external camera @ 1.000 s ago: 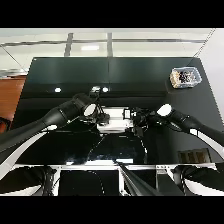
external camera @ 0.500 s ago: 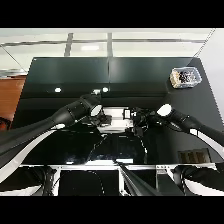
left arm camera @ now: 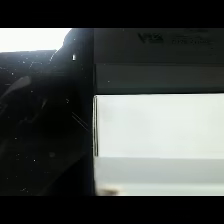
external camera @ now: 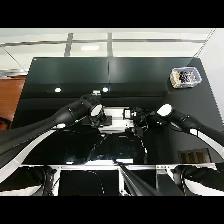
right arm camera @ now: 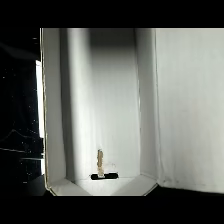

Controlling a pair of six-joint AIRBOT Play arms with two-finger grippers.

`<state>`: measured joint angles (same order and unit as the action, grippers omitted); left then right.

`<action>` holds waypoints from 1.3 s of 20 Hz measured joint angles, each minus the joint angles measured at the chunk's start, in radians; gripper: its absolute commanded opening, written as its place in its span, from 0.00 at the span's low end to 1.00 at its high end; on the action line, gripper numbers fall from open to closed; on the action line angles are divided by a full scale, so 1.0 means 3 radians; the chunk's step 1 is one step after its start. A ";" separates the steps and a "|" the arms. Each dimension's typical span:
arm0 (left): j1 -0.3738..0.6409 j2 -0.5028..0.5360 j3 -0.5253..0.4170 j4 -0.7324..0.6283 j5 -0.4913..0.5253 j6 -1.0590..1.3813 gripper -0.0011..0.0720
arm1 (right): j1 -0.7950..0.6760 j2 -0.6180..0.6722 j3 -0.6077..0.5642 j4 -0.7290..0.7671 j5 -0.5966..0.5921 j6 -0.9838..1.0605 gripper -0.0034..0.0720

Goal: Fold the box and place the chain.

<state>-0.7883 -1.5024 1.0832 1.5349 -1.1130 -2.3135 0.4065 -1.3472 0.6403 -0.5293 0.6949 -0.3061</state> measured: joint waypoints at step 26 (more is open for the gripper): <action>0.0000 -0.0001 0.0000 0.0092 0.0131 0.0014 0.06 | 0.0000 0.0000 0.0000 0.0010 -0.0029 -0.0221 0.58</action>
<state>-0.7883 -1.5028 1.0832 1.5623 -1.0737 -2.3093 0.4065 -1.3472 0.6403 -0.5262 0.6861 -0.3725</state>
